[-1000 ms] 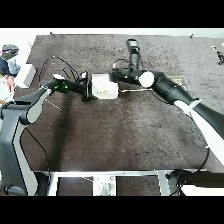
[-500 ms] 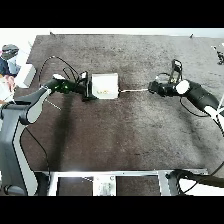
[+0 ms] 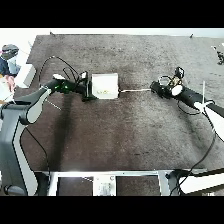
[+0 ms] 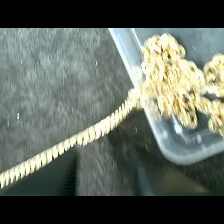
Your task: Fold the box and place the chain.
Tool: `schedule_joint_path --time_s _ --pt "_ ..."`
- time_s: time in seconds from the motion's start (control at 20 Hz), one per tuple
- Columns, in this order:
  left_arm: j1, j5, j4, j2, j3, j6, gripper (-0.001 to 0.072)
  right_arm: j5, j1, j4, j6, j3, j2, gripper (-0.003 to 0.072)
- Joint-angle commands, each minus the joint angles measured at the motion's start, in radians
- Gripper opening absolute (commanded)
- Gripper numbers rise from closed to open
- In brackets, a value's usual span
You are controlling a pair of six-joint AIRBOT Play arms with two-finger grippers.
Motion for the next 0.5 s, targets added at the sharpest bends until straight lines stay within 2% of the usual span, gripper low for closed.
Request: schedule_joint_path --time_s 0.0,0.05,0.1,0.15,0.25,0.45 --pt "0.001 0.000 0.000 0.000 0.000 0.000 0.0278 -0.026 0.000 0.040 0.004 0.060 -0.069 0.0273" --pt "0.001 0.000 0.000 0.000 0.000 0.000 0.0277 -0.026 -0.001 0.055 0.004 0.066 -0.082 0.0254" --pt "0.001 0.000 0.000 0.000 0.000 0.000 0.0277 -0.025 0.000 0.056 0.003 0.065 -0.085 0.0037" --pt "0.001 0.001 0.000 0.000 0.000 0.000 0.0277 -0.024 0.002 0.058 0.004 0.065 -0.083 0.0013" --pt "0.001 0.000 0.000 0.000 0.000 0.000 0.0277 -0.013 0.020 0.056 -0.019 0.065 -0.052 0.0012" --pt "0.001 0.000 0.000 0.000 0.000 0.000 0.0277 0.035 0.128 0.053 -0.080 0.065 0.109 0.0012"
